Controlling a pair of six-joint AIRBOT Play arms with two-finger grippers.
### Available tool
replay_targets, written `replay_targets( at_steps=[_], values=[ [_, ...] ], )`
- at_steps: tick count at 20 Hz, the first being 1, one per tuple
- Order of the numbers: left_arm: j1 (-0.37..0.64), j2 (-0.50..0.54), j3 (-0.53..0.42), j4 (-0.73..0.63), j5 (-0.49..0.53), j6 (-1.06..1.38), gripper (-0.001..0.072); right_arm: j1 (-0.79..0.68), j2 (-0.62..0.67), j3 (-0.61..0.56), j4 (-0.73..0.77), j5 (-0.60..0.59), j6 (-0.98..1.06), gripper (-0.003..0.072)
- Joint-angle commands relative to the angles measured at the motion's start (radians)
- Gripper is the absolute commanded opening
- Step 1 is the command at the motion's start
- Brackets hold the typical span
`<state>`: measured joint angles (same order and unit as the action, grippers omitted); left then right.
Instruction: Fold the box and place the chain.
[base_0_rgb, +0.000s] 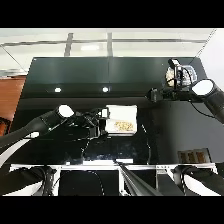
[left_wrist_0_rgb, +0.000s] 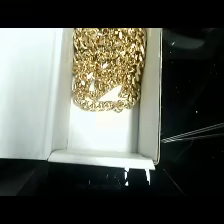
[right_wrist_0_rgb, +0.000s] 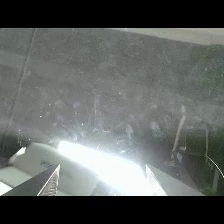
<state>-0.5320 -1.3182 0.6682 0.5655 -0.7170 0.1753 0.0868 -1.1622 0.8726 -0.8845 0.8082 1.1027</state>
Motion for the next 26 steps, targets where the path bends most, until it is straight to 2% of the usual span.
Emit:
replay_targets(
  at_steps=[1,2,4,5,8,10,16,21,26],
  values=[
    [0.0,-0.007,0.001,-0.049,0.008,0.039,0.0694,0.001,-0.001,0.0,0.001,0.0,0.001,0.0619],
    [0.0,-0.013,0.001,-0.051,0.006,0.039,0.0659,0.002,-0.001,0.0,0.001,0.0,0.001,0.0619],
    [0.0,-0.022,0.001,-0.05,0.002,0.039,0.0384,0.02,-0.001,0.0,0.001,-0.002,0.0,0.0619],
    [0.0,-0.023,0.001,-0.05,0.004,0.04,0.036,0.037,-0.002,0.0,0.003,-0.013,0.0,0.0619],
    [0.0,-0.023,0.001,-0.049,0.003,0.042,0.036,0.093,-0.007,0.001,0.131,-0.083,-0.001,0.0619],
    [0.0,-0.023,0.001,-0.049,0.003,0.042,0.036,0.13,-0.032,0.001,0.223,-0.053,-0.035,0.0619],
    [0.0,-0.023,0.001,-0.049,0.003,0.042,0.036,0.22,-0.066,0.001,0.143,0.148,-0.338,0.0618],
    [0.0,-0.023,0.001,-0.049,0.003,0.042,0.036,0.228,-0.063,0.0,0.07,0.399,-0.546,0.0618],
    [0.0,-0.023,0.001,-0.049,0.002,0.042,0.036,0.243,-0.063,-0.011,0.044,0.347,-0.658,0.0618]
  ],
)
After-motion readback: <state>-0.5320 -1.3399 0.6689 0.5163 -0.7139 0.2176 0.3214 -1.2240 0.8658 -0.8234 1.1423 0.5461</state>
